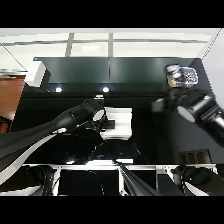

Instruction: Fold the box and place the chain.

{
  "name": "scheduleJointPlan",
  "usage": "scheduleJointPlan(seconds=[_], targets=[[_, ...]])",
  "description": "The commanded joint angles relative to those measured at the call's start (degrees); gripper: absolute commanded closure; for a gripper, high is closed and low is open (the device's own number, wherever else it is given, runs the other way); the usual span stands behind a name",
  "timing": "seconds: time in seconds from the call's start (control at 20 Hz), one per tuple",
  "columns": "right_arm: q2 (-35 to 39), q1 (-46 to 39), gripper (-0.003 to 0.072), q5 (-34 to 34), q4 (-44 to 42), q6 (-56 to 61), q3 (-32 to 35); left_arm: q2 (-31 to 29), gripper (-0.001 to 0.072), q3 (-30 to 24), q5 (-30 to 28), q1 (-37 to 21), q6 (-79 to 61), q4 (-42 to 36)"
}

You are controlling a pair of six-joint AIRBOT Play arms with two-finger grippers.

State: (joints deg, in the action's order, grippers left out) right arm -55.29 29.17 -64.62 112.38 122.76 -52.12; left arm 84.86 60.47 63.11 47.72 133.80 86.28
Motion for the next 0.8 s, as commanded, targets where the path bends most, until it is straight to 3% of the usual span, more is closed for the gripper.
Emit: scheduleJointPlan(seconds=[0.0, 0.05, 0.1, 0.25, 0.4, 0.45, 0.5, 0.6, 0.75], targets=[[-1.33, -15.85, 0.0305, 18.4, 11.32, 1.55, 3.45, 0.04, 0.0682, 0.04, -0.04, -0.02, -0.04, 0.02], [-4.13, -20.72, 0.0086, 23.41, 8.37, 2.54, 3.41, 0.04, 0.0682, 0.04, -0.07, -0.02, -0.02, 0.02], [-7.8, -25.18, -0.0034, 27.87, 3.74, 1.29, 2.58, 0.04, 0.0682, 0.04, -0.07, -0.02, -0.04, 0.02], [-20.94, -33.31, -0.0034, 28.83, -9.29, -5.81, -8.52, 0.04, 0.0682, 0.04, -0.02, -0.02, -0.07, 0.04], [-35.21, -36.46, -0.0034, 20.59, -17.79, -9.99, -26.21, 0.04, 0.0682, 0.04, -0.02, -0.02, -0.04, 0.02], [-39.32, -36.72, 0.012, 17.14, -19.1, -10.78, -31.52, 0.04, 0.0682, 0.04, -0.02, 0.0, -0.04, 0.02], [-43.41, -36.83, 0.0174, 13.7, -19.37, -10.86, -36.61, 0.04, 0.0682, 0.04, -0.02, 0.0, -0.04, 0.02], [-49.7, -36.83, 0.019, 7.85, -19.37, -10.86, -44.19, 0.04, 0.0682, 0.04, -0.02, 0.0, -0.04, 0.02], [-54.9, -36.92, 0.019, 3.98, -19.37, -10.8, -49.13, 0.04, 0.0682, 0.04, -0.04, -0.02, -0.04, 0.04]])
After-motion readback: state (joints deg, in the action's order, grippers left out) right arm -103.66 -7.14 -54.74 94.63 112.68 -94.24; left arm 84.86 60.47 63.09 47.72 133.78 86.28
